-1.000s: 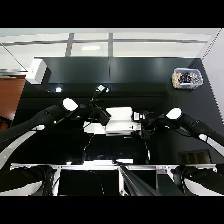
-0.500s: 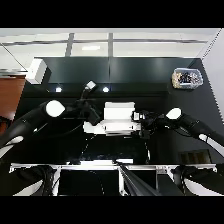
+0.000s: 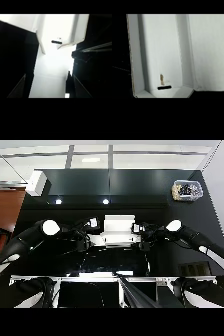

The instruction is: Fold the box and place the chain.

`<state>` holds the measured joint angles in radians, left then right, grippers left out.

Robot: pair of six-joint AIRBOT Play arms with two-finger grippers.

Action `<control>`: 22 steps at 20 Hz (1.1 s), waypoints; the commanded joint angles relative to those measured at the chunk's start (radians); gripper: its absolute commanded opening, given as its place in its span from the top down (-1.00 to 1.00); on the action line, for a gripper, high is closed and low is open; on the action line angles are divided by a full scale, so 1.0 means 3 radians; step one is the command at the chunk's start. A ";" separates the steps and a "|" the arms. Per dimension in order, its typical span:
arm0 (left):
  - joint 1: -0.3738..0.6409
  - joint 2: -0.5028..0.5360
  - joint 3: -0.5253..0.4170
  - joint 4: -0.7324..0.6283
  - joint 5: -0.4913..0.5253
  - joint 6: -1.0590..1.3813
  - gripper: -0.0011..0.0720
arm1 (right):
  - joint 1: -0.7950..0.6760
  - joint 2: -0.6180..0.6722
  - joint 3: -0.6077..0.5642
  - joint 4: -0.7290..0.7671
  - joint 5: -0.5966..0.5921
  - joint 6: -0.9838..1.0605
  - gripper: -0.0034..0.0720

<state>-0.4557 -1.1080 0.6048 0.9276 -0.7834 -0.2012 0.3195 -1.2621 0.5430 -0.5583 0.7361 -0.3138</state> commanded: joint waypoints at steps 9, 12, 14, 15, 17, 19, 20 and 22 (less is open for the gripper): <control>-0.0031 -0.0434 0.0264 -0.0604 -0.0224 0.0572 -0.89 | 0.0001 -0.0003 0.0000 0.0001 0.0000 0.0003 -0.31; -0.0052 -0.0437 0.0264 -0.0603 -0.0181 0.0666 0.01 | 0.0001 -0.0003 0.0000 0.0001 0.0000 0.0004 -0.31; -0.0052 -0.0439 0.0264 -0.0662 -0.0121 0.0674 0.08 | 0.0001 -0.0003 0.0000 0.0003 -0.0011 0.0013 -0.31; -0.0052 -0.0444 0.0264 -0.0692 -0.0083 0.0676 0.23 | 0.0001 -0.0003 0.0000 0.0004 -0.0014 0.0015 -0.31; -0.0051 -0.0496 0.0272 -0.0694 -0.0058 0.0673 0.23 | 0.0001 -0.0003 0.0000 0.0006 -0.0024 0.0023 -0.31; -0.0081 -0.0520 0.0272 -0.0774 -0.0117 0.0674 0.50 | 0.0001 -0.0003 0.0000 0.0013 -0.0027 0.0023 -0.31; -0.0116 -0.0520 0.0272 -0.0792 -0.0125 0.0673 0.54 | 0.0001 -0.0003 0.0000 0.0014 -0.0027 0.0023 -0.31; -0.0168 -0.0521 0.0272 -0.0797 -0.0070 0.0664 0.54 | 0.0001 -0.0003 0.0000 0.0015 -0.0031 0.0024 -0.31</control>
